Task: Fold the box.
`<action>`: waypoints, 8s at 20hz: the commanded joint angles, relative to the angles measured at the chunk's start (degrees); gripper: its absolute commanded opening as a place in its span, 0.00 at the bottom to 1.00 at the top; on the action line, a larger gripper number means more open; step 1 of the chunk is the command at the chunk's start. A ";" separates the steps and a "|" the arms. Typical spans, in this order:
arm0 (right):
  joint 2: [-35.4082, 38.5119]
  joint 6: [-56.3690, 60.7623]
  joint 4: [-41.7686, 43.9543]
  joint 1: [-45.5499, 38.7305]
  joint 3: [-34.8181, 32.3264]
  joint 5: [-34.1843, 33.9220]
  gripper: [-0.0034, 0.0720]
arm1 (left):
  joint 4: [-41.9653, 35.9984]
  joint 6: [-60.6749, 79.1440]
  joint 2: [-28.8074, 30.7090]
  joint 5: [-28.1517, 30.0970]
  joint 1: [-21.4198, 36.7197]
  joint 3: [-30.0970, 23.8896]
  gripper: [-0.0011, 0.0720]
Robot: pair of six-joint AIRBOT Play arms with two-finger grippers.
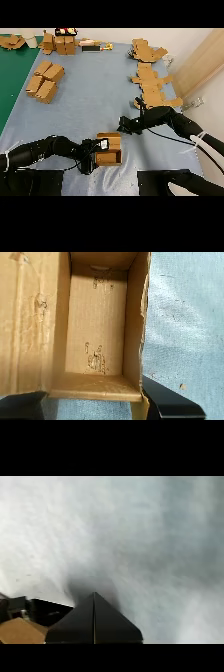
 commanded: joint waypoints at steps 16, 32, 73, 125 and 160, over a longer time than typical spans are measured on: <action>0.31 -39.93 13.94 9.09 -8.57 -10.73 0.05 | 0.00 0.02 0.04 0.00 0.02 0.00 0.65; 28.85 -31.12 -21.07 37.07 -17.18 21.27 0.23 | 0.02 0.02 0.04 0.00 0.02 0.00 0.65; 32.74 -47.87 -34.45 40.63 -18.45 16.06 0.65 | 0.02 0.02 0.04 0.04 0.02 0.00 0.65; 33.27 -45.18 -41.11 43.93 -17.53 15.58 0.48 | 0.00 0.02 0.04 0.02 0.02 0.00 0.65; 35.60 -40.24 -40.72 43.95 -16.79 10.73 0.45 | 0.00 0.02 0.04 0.02 0.02 0.00 0.65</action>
